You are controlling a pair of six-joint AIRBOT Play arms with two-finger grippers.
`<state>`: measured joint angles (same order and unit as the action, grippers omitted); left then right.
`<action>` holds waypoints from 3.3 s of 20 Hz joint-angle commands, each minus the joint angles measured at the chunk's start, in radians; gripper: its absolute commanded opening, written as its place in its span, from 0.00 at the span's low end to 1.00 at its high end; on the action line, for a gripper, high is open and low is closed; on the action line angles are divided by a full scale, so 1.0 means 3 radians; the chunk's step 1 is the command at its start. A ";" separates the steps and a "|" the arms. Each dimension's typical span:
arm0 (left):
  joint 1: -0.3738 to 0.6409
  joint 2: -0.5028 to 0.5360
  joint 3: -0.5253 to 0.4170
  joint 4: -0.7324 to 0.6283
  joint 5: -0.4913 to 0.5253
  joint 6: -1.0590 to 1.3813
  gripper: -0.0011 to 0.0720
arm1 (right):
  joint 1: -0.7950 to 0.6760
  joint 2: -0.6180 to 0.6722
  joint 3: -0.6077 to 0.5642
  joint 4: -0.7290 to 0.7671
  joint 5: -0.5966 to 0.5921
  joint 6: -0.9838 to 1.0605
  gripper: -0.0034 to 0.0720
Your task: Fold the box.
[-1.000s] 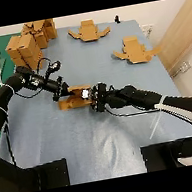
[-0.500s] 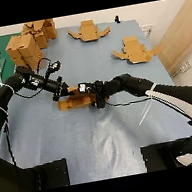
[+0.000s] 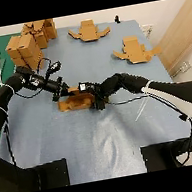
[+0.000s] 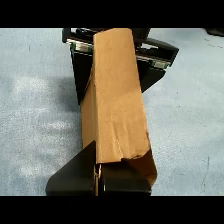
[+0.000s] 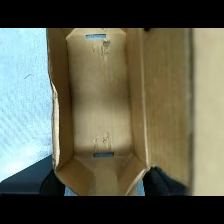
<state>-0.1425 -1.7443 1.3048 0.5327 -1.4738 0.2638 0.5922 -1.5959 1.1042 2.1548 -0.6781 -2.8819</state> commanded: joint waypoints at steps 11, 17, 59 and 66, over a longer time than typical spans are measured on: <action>0.0123 0.0004 0.0095 0.0072 0.0271 -0.0699 0.95 | -0.0001 -0.0023 0.0058 0.0047 -0.0071 -0.0028 0.50; 0.0805 0.0005 0.0258 0.0420 -0.0347 -0.1254 0.04 | -0.0001 -0.0023 0.0058 0.0046 -0.0074 -0.0022 0.50; -0.0198 0.0753 0.0216 0.0757 0.0880 -0.2375 0.03 | -0.0001 -0.0045 0.0058 0.0038 -0.0065 -0.0020 0.50; 0.0607 0.2092 -0.1167 0.0955 0.1025 -0.1166 0.04 | -0.0001 -0.0045 0.0058 0.0038 -0.0075 -0.0018 0.50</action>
<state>-0.0132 -1.2316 1.0943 0.7353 -1.1854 -0.2237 0.5922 -1.6085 1.1213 2.1662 -0.6983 -2.8876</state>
